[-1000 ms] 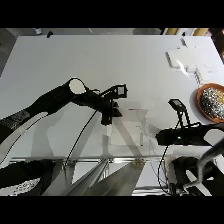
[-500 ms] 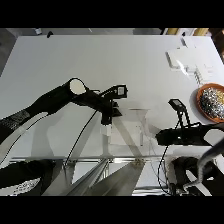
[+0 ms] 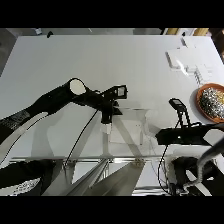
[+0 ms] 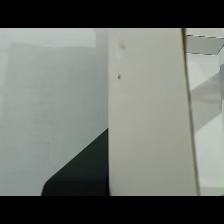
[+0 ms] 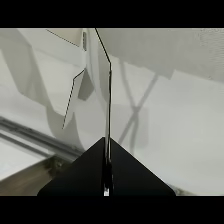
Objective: Fold the box and place the chain.
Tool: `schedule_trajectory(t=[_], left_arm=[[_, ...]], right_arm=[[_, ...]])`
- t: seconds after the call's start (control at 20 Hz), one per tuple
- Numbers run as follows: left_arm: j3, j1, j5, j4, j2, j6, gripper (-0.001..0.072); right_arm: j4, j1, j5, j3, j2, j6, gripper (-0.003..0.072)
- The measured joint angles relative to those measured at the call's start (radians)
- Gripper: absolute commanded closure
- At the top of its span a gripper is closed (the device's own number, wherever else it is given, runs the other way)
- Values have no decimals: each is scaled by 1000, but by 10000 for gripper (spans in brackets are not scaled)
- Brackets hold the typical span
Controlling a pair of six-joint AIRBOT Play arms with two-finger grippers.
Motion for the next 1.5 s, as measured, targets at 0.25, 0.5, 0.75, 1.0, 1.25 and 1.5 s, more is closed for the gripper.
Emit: schedule_trajectory(t=[0.25, 0.5, 0.75, 1.0, 1.25, 1.5], left_arm=[[0, 0, 31, 2, 0, 0, 710], [0, 0, 45, -1, -2, -1, 710], [0, 0, 46, -36, -36, 0, 712], [-31, 0, 16, -109, -55, 81, 714], [-111, 0, 32, -134, -60, 177, 708], [-131, 0, 90, -141, -61, 252, 707]], right_arm=[[-12, 0, -148, 0, 0, -4, 665], [-4, 0, -199, 0, 0, -3, 187], [-25, 0, -109, 50, 0, -18, 126], [-99, 0, 62, 159, 7, -114, 133], [-129, 0, 130, 196, 38, -246, 164], [-138, 0, 106, 204, 46, -347, 165]])
